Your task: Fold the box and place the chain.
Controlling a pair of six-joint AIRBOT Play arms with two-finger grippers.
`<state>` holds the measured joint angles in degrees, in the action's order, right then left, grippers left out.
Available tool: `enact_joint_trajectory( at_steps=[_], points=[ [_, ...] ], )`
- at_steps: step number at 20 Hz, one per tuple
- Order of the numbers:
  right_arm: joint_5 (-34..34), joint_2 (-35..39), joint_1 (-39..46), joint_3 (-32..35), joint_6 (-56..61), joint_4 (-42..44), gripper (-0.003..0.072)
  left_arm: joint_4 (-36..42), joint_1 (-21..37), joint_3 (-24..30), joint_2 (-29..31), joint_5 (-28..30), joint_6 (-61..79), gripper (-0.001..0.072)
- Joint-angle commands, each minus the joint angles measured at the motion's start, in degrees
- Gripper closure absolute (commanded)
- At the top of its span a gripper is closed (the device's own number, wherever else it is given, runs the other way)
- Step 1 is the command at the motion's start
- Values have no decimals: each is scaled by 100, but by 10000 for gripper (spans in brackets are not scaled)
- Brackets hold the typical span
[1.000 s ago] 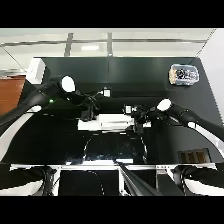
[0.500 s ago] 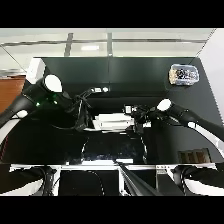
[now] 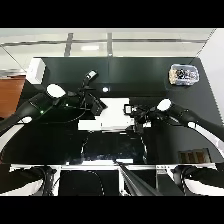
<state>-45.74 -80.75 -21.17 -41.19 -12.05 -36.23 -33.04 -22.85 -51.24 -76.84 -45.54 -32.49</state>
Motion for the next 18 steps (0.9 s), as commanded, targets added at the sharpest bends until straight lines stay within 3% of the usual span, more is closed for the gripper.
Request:
enact_joint_trajectory(
  at_steps=[1, 6, 11, 15, 18],
  points=[
    [0, 0, -2, 4, 2, 0, 266, -232, 31, 17, -234, 601, 13, 685],
    [0, 0, -2, 4, 2, 0, 266, -229, 26, 17, -785, -223, 13, 685],
    [0, 0, -2, 4, 2, 0, 266, -372, 66, -116, -817, -503, 13, 686],
    [2, 0, -2, 4, 0, 0, 265, -1502, 271, -494, -90, -533, -962, 687],
    [2, 0, -2, 4, 2, 0, 265, -1768, 487, -177, 911, -603, -1080, 687]
  ],
)
